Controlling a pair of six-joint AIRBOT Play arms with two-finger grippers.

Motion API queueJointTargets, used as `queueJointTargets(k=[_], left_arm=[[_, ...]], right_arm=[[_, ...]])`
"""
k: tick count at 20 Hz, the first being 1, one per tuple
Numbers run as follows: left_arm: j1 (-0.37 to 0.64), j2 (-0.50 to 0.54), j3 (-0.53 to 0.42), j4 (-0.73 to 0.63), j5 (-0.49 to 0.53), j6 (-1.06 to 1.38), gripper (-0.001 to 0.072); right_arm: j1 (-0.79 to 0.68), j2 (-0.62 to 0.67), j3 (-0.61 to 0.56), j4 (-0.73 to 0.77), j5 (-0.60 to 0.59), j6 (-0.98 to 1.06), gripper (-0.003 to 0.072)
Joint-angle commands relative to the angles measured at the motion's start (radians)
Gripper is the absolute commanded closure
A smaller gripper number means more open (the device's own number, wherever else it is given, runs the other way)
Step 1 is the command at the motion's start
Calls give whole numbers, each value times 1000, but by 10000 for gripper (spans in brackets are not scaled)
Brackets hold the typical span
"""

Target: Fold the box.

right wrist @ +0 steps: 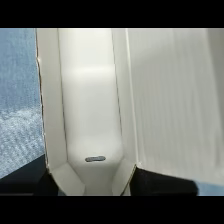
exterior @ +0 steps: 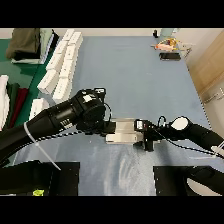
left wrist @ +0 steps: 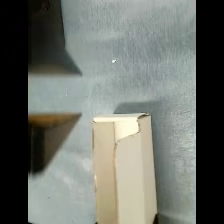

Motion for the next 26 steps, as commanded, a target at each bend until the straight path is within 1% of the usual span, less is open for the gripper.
queueJointTargets(k=[1,4,5,6,8,10,11,12,13,14,16,18,19,24,26], left_arm=[[0,42,3,9,-13,159,676],[-2,42,3,9,41,307,675],[1,44,2,-8,49,404,675],[13,52,-10,-27,69,498,695],[41,108,-85,-104,152,849,696],[107,197,-203,-226,265,1130,694],[156,235,-265,-298,297,1282,692],[201,264,-318,-357,314,1425,497],[245,283,-373,-404,360,1550,27],[277,291,-418,-431,409,1636,10],[319,289,-496,-465,507,1790,9],[341,264,-552,-509,606,1916,9],[349,246,-568,-552,639,1973,9],[356,101,-578,-838,735,2342,9],[356,59,-578,-858,753,2361,9]], right_arm=[[1,1,1,0,0,0,172],[1,1,1,0,0,0,172],[1,1,1,0,0,0,172],[1,1,1,0,0,0,172],[1,1,1,0,0,0,171],[1,1,1,0,0,0,172],[1,1,1,0,0,0,172],[1,1,1,0,0,0,172],[0,1,1,0,0,0,172],[0,1,1,0,0,0,172],[0,1,1,0,0,0,172],[1,1,1,0,0,0,172],[1,1,1,0,0,0,172],[1,1,1,0,0,0,172],[0,1,1,0,0,0,172]])
